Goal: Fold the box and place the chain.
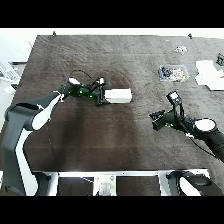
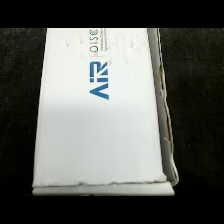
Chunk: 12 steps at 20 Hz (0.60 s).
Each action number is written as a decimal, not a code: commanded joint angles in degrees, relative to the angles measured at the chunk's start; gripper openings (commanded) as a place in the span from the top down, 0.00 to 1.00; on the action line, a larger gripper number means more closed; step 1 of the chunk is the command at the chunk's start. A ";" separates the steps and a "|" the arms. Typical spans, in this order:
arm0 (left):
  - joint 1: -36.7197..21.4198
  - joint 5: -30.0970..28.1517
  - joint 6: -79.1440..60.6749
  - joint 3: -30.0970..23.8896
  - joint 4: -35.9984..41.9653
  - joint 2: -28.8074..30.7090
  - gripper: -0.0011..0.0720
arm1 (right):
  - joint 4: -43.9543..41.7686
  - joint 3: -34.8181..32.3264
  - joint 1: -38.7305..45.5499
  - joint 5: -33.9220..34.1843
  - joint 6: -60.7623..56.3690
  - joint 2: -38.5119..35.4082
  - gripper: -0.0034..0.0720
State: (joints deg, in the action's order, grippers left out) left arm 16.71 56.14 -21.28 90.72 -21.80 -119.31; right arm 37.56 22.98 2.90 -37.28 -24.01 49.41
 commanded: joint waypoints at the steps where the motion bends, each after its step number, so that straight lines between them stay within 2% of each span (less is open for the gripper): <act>1: -0.07 -0.17 0.00 0.02 0.81 0.07 0.12 | -0.02 -0.04 0.04 0.00 0.00 -0.04 0.95; 2: -0.07 -0.11 0.00 0.02 1.16 0.13 0.35 | -0.02 -0.04 0.04 0.00 0.00 -0.04 0.95; 3: -0.07 -0.09 0.00 0.02 1.14 0.31 0.73 | -0.02 -0.04 0.04 0.00 0.00 -0.04 0.95; 4: -0.07 -0.22 -0.24 0.02 1.20 0.44 0.91 | -0.02 -0.04 0.04 0.00 0.00 -0.04 0.95; 7: -0.07 0.04 1.55 0.02 1.36 0.90 0.96 | 0.00 -0.04 0.04 0.00 0.00 -0.04 0.95; 12: -1.09 0.52 7.54 0.00 1.22 5.03 0.97 | -0.02 -0.04 0.04 0.00 0.00 -0.04 0.95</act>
State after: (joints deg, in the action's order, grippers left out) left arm 16.23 56.31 -17.10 90.70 -20.69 -116.44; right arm 37.56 22.98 2.92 -37.26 -24.01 49.41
